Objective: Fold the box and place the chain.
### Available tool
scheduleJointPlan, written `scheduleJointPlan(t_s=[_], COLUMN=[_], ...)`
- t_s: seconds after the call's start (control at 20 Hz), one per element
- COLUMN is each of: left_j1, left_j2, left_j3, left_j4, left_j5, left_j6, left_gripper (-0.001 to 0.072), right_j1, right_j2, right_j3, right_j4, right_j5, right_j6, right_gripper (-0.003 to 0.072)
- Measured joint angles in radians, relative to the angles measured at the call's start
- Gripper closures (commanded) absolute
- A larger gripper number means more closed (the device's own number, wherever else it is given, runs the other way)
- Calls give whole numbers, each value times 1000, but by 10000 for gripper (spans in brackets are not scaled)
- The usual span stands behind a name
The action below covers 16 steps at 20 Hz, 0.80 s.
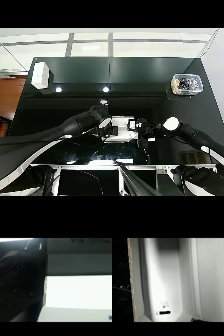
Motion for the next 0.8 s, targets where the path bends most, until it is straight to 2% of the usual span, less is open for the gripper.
scheduleJointPlan(t_s=[0.6,0.65,0.7,0.8], left_j1=[0,0,0,1], left_j2=[-10,-10,-10,-10], left_j3=[-1,-1,-1,-1], left_j4=[6,6,6,7], left_j5=[14,14,15,18], left_j6=[-2,-2,-3,-3], left_gripper=[552,567,681,683], right_j1=[0,0,0,0], right_j2=[0,0,0,0], right_j3=[0,0,0,0], right_j4=[0,0,0,1], right_j5=[0,0,0,0], right_j6=[0,0,0,2], right_gripper=[378,378,377,378])
